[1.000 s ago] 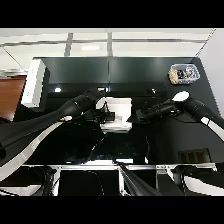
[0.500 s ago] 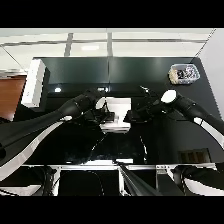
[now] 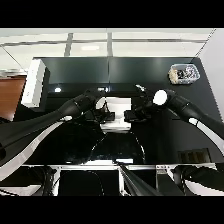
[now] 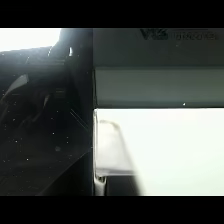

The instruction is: Fold the box and place the chain.

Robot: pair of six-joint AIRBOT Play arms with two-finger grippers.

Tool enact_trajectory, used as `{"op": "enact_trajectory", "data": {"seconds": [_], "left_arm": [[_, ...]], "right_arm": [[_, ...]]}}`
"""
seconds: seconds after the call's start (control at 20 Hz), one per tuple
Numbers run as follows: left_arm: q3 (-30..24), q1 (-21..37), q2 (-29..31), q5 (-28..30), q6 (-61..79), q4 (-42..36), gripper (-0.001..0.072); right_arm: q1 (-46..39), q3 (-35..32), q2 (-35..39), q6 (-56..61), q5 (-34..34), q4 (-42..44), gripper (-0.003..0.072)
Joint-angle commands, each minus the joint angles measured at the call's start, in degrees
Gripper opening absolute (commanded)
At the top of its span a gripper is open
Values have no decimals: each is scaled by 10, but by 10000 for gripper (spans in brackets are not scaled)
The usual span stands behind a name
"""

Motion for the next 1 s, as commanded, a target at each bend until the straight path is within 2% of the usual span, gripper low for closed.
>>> {"op": "enact_trajectory", "data": {"seconds": [0.0,0.15,0.25,0.4,0.95], "left_arm": [[0,0,0,0,1,0,28],[0,0,0,0,1,0,28],[0,0,0,0,1,0,28],[0,0,0,0,1,0,28],[0,0,0,0,1,0,28]], "right_arm": [[38,30,-3,113,1,-111,356],[82,63,-24,228,31,-228,356],[104,83,-44,284,60,-268,356],[111,85,-52,348,60,-272,356],[124,85,-75,428,100,-255,354]]}}
